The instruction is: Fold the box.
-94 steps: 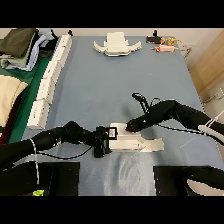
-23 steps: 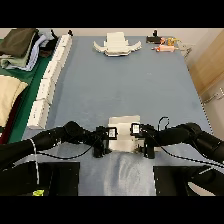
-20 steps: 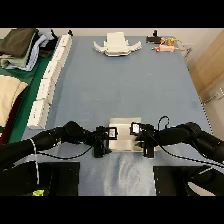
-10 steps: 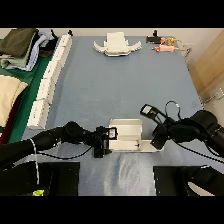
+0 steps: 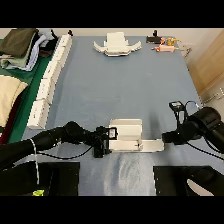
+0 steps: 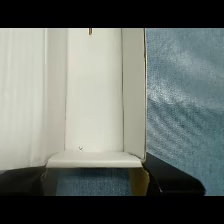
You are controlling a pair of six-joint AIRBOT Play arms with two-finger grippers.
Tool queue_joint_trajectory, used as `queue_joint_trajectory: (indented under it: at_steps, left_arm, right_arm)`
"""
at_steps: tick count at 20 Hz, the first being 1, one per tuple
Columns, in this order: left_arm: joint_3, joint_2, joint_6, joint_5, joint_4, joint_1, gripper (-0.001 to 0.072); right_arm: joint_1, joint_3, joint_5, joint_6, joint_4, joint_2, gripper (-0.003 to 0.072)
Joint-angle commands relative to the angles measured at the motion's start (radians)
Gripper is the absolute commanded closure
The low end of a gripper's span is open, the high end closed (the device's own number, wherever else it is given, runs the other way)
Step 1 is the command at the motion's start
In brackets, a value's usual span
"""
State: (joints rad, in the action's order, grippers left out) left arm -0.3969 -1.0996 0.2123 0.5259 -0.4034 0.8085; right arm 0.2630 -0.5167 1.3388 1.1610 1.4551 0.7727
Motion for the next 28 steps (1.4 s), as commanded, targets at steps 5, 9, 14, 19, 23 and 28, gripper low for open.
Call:
queue_joint_trajectory:
  at_steps: [5,9,14,19,23,28]
  left_arm:
    - [-0.001,0.000,0.000,0.000,0.000,0.000,0.0186]
    - [-0.001,0.000,0.000,0.000,0.000,0.000,0.0186]
    - [-0.001,0.000,0.000,0.000,0.000,0.000,0.0186]
    - [-0.001,0.000,0.000,0.000,0.000,0.000,0.0186]
    - [-0.001,0.000,0.000,0.000,0.000,0.000,0.0186]
    - [-0.001,0.000,0.000,0.000,0.000,0.000,0.0186]
  right_arm:
    - [-0.011,0.077,-0.208,0.162,0.386,0.070,0.0684]
    - [-0.005,0.056,-0.216,0.177,0.411,0.009,0.0684]
    - [-0.005,0.022,-0.202,0.261,0.507,-0.053,0.0641]
    - [-0.005,0.009,-0.201,0.263,0.551,-0.054,0.0381]
    - [-0.005,0.009,-0.213,0.280,0.595,-0.041,0.0380]
    - [-0.002,0.009,-0.218,0.280,0.599,0.033,0.0380]
